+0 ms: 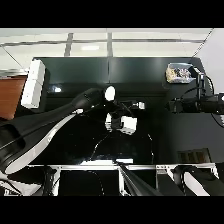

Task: Fold the box and place the chain.

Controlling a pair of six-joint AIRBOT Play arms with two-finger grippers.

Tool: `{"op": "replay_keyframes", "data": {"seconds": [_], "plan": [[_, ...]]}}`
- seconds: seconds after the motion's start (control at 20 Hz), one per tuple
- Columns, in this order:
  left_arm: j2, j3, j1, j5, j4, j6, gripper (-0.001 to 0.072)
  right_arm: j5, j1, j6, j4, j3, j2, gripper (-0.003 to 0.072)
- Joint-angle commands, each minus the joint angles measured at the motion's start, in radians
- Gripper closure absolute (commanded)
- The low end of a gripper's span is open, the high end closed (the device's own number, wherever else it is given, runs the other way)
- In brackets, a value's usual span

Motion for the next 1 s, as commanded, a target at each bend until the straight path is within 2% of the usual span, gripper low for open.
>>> {"op": "replay_keyframes", "data": {"seconds": [0.0,0.15,0.2,0.3,0.4,0.45,0.65,0.8,0.95], "plan": [[0.021,0.042,-0.018,0.003,0.15,-0.213,0.0503,0.003,-0.001,0.0,0.0,0.0,0.0,0.067],[0.118,0.069,0.062,-0.142,0.253,-0.405,0.0538,0.011,-0.001,0.001,0.0,0.0,0.0,0.0669],[0.161,0.068,0.111,-0.218,0.296,-0.483,0.0539,0.013,-0.001,0.001,0.0,0.0,0.0,0.0669],[0.241,0.061,0.23,-0.392,0.371,-0.637,0.0538,0.015,-0.001,0.001,0.0,0.0,0.0,0.067],[0.33,0.019,0.378,-0.491,0.43,-0.766,0.0539,0.014,-0.001,0.001,0.0,0.0,0.0,0.067],[0.379,-0.017,0.458,-0.499,0.447,-0.815,0.0538,0.014,-0.001,0.001,0.0,0.0,0.0,0.067],[0.541,-0.237,0.83,-0.407,0.45,-0.919,0.0538,0.013,-0.001,0.0,0.001,0.0,0.0,0.067],[0.558,-0.373,1.036,-0.359,0.456,-0.895,0.0538,0.01,-0.001,0.001,0.001,0.0,0.0,0.067],[0.558,-0.436,1.193,-0.306,0.455,-0.818,0.0538,0.011,-0.001,0.001,0.001,0.0,0.0,0.067]]}}
